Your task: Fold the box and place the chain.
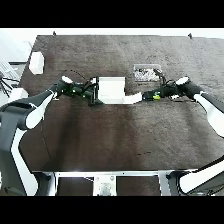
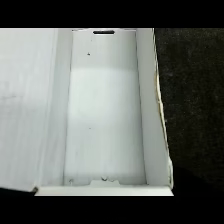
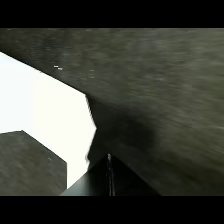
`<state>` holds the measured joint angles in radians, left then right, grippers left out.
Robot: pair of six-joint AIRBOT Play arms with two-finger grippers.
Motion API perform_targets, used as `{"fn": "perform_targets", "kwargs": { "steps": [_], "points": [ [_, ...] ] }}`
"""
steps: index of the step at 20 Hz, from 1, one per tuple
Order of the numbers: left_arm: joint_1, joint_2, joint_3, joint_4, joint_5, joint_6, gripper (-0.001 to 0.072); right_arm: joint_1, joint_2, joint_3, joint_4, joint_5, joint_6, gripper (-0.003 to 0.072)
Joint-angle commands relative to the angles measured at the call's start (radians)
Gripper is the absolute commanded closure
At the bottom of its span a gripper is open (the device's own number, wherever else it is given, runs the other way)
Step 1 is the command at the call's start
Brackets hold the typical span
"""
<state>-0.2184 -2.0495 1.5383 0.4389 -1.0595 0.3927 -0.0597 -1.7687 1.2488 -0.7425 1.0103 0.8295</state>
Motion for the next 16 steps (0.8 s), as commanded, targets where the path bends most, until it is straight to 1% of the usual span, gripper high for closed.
{"fn": "perform_targets", "kwargs": {
  "steps": [1,4,7,10,12,13,15,16],
  "points": [
    [0.001,0.000,0.001,0.000,0.000,0.000,0.0420,0.059,-0.035,0.000,0.095,-0.007,0.003,0.0675],
    [0.001,0.000,0.001,0.000,0.000,0.000,0.0419,0.109,-0.034,0.030,0.104,-0.011,-0.021,0.0675],
    [0.001,0.000,0.001,-0.001,-0.001,0.000,0.0420,0.111,-0.012,0.070,0.108,-0.014,-0.017,0.0675],
    [0.001,0.000,0.001,-0.002,0.000,0.000,0.0420,0.117,0.012,0.073,0.112,-0.013,0.002,0.0670],
    [0.001,0.000,0.001,-0.002,-0.001,0.000,0.0419,0.117,0.016,0.072,0.130,-0.002,0.013,0.0496],
    [0.001,0.000,0.001,-0.002,-0.001,0.000,0.0419,0.118,0.016,0.072,0.134,0.011,0.012,0.0449],
    [0.001,0.000,0.001,-0.002,0.000,0.000,0.0419,0.121,0.016,0.073,0.140,0.019,0.013,0.0435],
    [0.001,0.000,0.001,-0.002,-0.001,0.000,0.0420,0.121,0.016,0.072,0.159,0.023,0.013,0.0356]
  ]
}}
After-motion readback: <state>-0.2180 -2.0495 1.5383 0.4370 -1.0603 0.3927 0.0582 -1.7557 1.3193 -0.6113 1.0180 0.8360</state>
